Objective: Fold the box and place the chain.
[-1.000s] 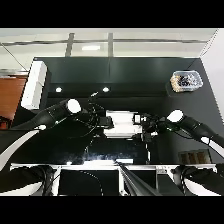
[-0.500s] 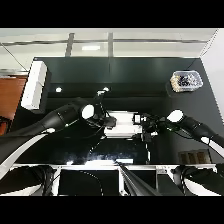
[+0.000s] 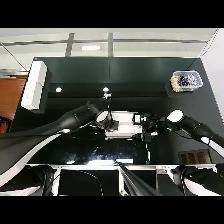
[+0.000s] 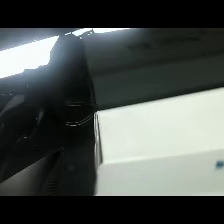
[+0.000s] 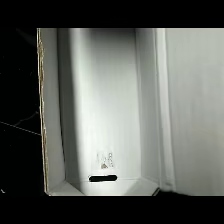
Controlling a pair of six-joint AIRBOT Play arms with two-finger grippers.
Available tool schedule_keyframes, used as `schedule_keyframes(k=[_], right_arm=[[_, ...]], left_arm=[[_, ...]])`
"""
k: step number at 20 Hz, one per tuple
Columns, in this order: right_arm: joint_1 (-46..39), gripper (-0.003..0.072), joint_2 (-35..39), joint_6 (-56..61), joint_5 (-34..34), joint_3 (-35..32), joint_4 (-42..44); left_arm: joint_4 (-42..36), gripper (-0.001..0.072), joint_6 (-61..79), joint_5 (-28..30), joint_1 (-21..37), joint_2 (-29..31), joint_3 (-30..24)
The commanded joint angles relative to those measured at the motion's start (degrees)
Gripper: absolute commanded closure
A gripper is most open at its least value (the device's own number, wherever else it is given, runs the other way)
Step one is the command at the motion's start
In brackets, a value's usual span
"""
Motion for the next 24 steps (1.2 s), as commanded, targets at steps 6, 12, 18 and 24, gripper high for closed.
schedule_keyframes(k=[6, 12, 18, 24], right_arm=[[0.0, 0.021, 0.0, 0.0, 0.0, 0.0, 0.0], [0.0, 0.021, 0.0, 0.0, 0.0, 0.0, 0.0], [0.0, 0.021, 0.0, 0.0, 0.0, 0.0, 0.0], [0.0, 0.021, 0.0, 0.0, 0.0, 0.0, 0.0]], left_arm=[[0.1, 0.0457, -4.2, -2.8, -1.7, -3.5, 3.8], [0.2, 0.0456, -5.9, -2.7, -1.7, -3.5, 3.8], [0.2, 0.0687, -7.8, -3.1, -1.7, -3.7, 3.7], [0.4, 0.0296, -7.8, -4.8, -1.7, -3.7, 3.8]])
